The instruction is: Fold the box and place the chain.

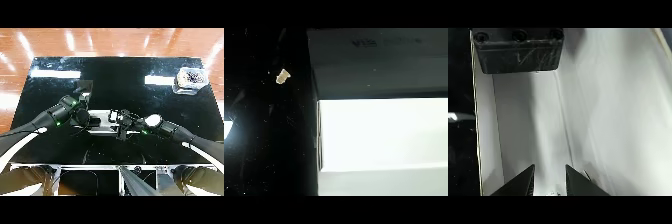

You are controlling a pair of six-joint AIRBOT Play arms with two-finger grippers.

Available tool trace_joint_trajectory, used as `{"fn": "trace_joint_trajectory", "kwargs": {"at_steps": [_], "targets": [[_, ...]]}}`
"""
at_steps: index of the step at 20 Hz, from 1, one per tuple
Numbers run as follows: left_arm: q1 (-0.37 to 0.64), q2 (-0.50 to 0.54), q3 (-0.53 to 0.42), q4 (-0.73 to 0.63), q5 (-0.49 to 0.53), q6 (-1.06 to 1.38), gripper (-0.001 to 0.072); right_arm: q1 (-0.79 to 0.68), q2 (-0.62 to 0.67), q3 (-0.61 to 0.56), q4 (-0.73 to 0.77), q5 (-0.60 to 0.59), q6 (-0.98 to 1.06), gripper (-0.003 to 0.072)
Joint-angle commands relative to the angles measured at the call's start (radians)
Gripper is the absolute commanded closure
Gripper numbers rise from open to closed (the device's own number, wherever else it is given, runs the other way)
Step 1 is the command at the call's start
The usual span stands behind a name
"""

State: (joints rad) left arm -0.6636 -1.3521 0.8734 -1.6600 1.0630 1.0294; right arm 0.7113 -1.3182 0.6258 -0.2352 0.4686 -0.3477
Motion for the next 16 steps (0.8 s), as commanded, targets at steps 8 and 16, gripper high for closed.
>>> {"fn": "trace_joint_trajectory", "kwargs": {"at_steps": [8,16], "targets": [[0.000,0.000,0.000,0.000,0.002,0.000,0.0685,0.001,-0.001,0.000,0.000,0.001,0.006,0.0127],[0.000,0.000,0.000,0.000,0.002,0.000,0.0685,0.001,-0.001,0.000,-0.001,0.010,0.026,0.0526]]}}
